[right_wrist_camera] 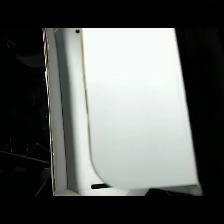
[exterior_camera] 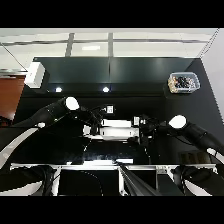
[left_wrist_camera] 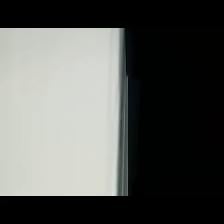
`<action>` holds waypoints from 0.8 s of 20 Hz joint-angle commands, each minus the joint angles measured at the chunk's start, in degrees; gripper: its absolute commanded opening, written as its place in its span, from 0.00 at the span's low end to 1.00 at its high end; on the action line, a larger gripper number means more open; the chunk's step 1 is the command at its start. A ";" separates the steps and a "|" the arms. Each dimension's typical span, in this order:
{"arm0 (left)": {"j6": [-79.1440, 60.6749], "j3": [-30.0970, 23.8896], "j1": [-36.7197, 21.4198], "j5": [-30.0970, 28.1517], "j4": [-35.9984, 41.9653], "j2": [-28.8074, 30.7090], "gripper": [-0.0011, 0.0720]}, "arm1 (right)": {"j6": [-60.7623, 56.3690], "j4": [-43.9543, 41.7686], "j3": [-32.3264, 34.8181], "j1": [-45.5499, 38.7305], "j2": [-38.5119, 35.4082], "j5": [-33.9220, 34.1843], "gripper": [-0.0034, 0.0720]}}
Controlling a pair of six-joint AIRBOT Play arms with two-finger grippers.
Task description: Fold the box and place the chain.
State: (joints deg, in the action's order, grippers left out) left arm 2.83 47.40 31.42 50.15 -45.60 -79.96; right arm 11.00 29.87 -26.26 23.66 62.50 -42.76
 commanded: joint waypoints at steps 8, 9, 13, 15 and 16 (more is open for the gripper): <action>0.15 0.04 0.02 -0.17 0.04 0.02 0.05 | 1.27 1.70 0.04 0.02 3.72 0.81 0.89; 0.15 0.04 0.02 -0.17 0.04 0.02 0.05 | 1.27 1.68 0.04 0.04 4.13 0.79 0.89; 0.15 0.04 0.02 -0.17 0.04 0.02 0.05 | 0.79 1.75 0.00 0.04 5.09 1.64 0.89; 0.17 0.04 0.02 -0.13 0.04 0.02 0.05 | 0.76 1.79 0.00 0.07 5.09 1.66 0.89; 0.17 0.04 0.02 -0.13 0.04 0.02 0.05 | 0.76 1.79 0.00 0.07 5.09 1.68 0.89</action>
